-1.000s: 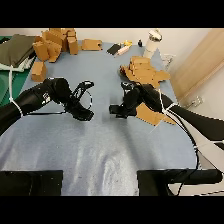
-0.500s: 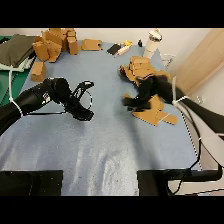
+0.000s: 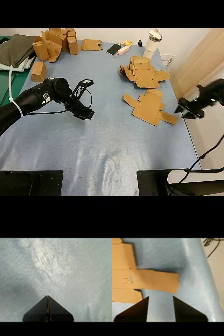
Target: Fold the box.
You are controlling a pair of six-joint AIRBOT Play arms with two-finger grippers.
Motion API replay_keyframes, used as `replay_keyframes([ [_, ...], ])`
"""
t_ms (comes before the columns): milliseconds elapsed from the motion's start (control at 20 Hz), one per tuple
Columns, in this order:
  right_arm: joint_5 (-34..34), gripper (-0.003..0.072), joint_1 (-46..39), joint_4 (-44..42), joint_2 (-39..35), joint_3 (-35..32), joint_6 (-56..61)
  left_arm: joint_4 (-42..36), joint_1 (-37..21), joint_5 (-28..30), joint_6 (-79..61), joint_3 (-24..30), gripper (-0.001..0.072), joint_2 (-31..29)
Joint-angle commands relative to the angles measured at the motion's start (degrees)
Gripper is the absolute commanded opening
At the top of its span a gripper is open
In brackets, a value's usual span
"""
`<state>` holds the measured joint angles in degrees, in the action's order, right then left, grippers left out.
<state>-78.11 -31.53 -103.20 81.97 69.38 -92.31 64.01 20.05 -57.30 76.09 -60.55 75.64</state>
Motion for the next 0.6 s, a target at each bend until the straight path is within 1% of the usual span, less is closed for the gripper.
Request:
replay_keyframes([
  [0,0.3,0.0456,-10.7,-6.5,0.0,-2.1,-10.5,0.0,0.0,0.8,0.0,0.0,0.0012,0.0],
  [100,1.6,0.0456,-12.1,-7.8,0.5,-3.5,-14.0,0.0,0.0,1.4,0.0,0.0,0.0012,0.0],
  [250,0.8,0.0454,-12.3,-13.7,2.4,-4.6,-19.2,0.0,0.0,1.3,0.0,0.0,0.0012,0.0],
  [300,0.4,0.0435,-12.3,-15.0,3.1,-4.9,-20.2,0.0,0.0,1.2,0.0,0.0,0.0012,0.0],
  [550,-0.3,0.0435,-12.3,-16.9,5.8,-6.0,-22.0,-0.1,0.0,1.2,0.0,0.0,0.0012,0.0],
])
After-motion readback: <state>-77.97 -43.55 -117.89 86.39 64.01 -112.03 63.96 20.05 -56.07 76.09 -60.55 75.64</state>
